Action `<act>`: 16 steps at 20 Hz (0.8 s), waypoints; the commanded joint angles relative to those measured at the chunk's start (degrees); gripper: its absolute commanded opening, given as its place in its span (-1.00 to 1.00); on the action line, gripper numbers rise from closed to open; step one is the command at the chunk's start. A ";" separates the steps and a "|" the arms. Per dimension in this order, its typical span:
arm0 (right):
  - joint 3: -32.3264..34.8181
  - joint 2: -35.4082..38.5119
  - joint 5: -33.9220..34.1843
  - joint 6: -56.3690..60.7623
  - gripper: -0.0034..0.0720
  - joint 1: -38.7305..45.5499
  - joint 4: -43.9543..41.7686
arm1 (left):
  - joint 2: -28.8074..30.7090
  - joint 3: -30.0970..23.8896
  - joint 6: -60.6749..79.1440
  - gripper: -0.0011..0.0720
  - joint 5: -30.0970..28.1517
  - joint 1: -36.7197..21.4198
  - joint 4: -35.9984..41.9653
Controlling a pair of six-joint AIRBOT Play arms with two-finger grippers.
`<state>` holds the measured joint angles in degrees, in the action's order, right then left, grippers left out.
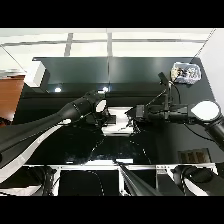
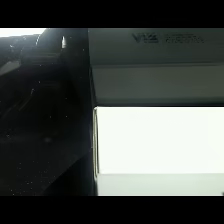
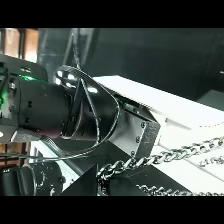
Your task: Fold the box and place the chain.
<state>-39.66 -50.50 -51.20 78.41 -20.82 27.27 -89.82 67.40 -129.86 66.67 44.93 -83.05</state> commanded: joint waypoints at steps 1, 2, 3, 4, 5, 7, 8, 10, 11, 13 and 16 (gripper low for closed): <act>0.07 -0.52 -0.17 0.02 -0.83 -0.26 0.70 | 0.00 0.02 0.00 -0.88 0.00 -0.07 -0.02; 0.07 -0.76 -0.15 0.00 -0.83 -0.26 0.87 | 0.00 0.02 0.00 -0.88 0.00 -0.07 -0.02; 0.07 -1.18 -0.07 0.00 -0.83 -0.26 0.90 | 0.00 0.02 0.00 -0.88 0.02 -0.07 0.00; 0.07 -1.79 0.22 0.02 -0.83 -0.42 0.85 | 0.00 0.02 0.00 -0.88 0.02 -0.07 0.00; 0.07 -2.62 0.46 0.00 -0.83 -0.44 0.85 | 0.00 0.02 0.00 -0.88 0.00 -0.07 0.00; 0.07 -4.61 1.42 0.00 -0.83 -0.98 0.85 | 0.00 0.02 0.02 -0.88 0.02 -0.07 0.00; 0.07 -5.64 2.49 -0.02 -0.83 -1.46 0.85 | 0.00 0.02 0.00 -0.88 0.02 -0.07 0.00; 0.07 -7.43 3.69 -0.02 -0.83 -2.36 0.85 | 0.00 0.02 0.00 -0.88 0.02 -0.07 0.00; 0.07 -8.04 3.69 -0.04 -0.83 -2.69 0.87 | 0.00 0.02 0.02 -0.88 0.02 -0.07 0.00; 0.07 -8.59 3.72 -0.04 -0.82 -2.89 0.92 | 0.00 0.02 0.00 -0.88 0.02 -0.07 0.00; 0.02 -8.59 3.85 -0.02 -0.19 -2.40 2.36 | 0.00 0.02 0.00 -0.88 0.02 -0.07 0.00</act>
<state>-39.62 -58.52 -47.72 78.35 -23.35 28.51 -89.82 67.40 -129.88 66.70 44.93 -83.05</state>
